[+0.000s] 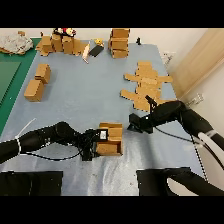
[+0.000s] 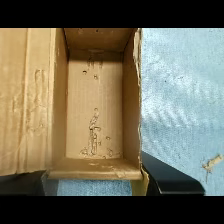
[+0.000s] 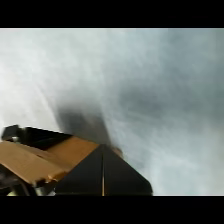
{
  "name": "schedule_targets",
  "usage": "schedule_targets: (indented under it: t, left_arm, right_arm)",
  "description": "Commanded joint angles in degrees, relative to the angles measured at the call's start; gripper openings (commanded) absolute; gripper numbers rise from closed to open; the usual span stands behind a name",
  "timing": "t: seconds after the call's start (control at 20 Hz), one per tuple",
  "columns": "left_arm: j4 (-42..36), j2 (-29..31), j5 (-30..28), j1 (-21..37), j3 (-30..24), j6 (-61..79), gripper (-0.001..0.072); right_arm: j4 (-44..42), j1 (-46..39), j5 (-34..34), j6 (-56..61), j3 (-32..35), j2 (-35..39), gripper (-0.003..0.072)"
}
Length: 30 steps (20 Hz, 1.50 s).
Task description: Fold the box.
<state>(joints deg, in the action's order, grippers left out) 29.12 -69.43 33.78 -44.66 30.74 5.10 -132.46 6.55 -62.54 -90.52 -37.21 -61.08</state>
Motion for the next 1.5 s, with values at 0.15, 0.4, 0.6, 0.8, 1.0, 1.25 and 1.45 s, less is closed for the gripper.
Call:
schedule_targets:
  t: [0.15, 0.4, 0.6, 0.8, 1.0, 1.25, 1.45]
  left_arm:
    - [0.0, 0.0, 0.0, 0.0, 0.0, 0.0, 0.047]
    - [0.0, 0.0, 0.0, 0.0, 0.0, 0.0, 0.047]
    - [0.0, 0.0, 0.0, 0.0, 0.0, 0.0, 0.047]
    - [0.0, 0.0, 0.0, 0.0, 0.0, 0.0, 0.047]
    - [0.0, 0.0, 0.0, 0.0, 0.0, 0.0, 0.047]
    - [0.0, 0.0, 0.0, 0.0, 0.0, 0.0, 0.047]
    - [0.0, 0.0, 0.0, 0.0, 0.0, 0.0, 0.047]
  right_arm:
    - [-28.1, -4.7, -11.0, -40.4, -1.9, -17.2, 0.0002]
    - [-28.2, 3.4, -10.0, -48.9, 0.3, -14.3, 0.0002]
    - [-26.5, 8.6, 0.0, -53.6, 7.4, -2.3, 0.0003]
    - [-19.2, 15.9, 10.7, -52.9, 14.3, 11.8, 0.0004]
    - [-9.0, 23.6, 15.4, -51.4, 16.5, 20.9, 0.0005]
    - [1.9, 33.3, 19.2, -49.7, 16.5, 21.2, 0.0005]
    - [12.0, 40.0, 25.3, -42.8, 16.4, 22.6, 0.0006]
